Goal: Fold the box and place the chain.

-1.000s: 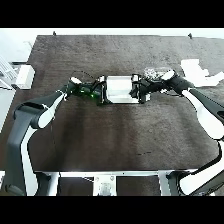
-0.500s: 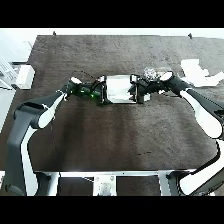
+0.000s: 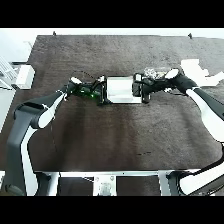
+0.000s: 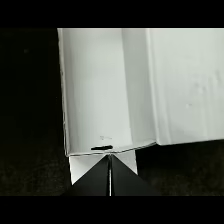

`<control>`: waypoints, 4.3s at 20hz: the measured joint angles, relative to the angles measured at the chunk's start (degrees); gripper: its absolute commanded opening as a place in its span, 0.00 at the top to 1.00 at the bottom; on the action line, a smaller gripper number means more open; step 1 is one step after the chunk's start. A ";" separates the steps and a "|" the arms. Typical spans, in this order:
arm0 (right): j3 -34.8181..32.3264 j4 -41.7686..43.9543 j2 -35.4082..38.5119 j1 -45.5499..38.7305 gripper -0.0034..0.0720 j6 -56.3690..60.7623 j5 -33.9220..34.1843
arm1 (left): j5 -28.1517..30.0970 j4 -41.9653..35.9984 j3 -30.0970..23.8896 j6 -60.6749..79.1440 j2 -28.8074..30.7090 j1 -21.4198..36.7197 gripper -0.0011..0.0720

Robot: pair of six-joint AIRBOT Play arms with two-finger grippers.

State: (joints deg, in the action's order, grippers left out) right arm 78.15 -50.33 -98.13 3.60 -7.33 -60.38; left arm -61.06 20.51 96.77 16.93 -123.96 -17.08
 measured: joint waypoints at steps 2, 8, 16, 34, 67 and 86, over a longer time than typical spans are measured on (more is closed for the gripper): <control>0.00 -0.98 2.64 -0.72 0.93 4.17 -1.20 | 0.00 0.00 0.00 0.00 0.00 0.00 0.26; -0.07 -1.99 7.52 -8.90 0.93 27.47 -1.07 | 0.00 0.02 0.00 0.00 0.00 0.00 0.26; -0.15 -1.29 0.74 -16.96 0.93 53.37 -0.46 | -0.02 0.02 0.00 0.00 0.00 0.00 0.26; 0.55 8.33 -5.84 -7.34 0.69 60.65 -5.70 | -0.02 0.02 0.00 0.02 0.00 0.00 0.26; 5.73 1.07 -3.13 1.20 0.27 71.28 -6.23 | -0.04 0.02 0.00 0.02 0.00 0.00 0.26; 8.59 -19.87 -3.30 9.60 0.30 91.93 -0.68 | -0.13 -0.07 0.00 0.02 0.00 0.00 0.26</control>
State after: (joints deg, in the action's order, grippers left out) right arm 86.74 -70.19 -101.43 13.19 84.60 -61.06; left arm -61.19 20.45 96.77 16.95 -123.96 -17.08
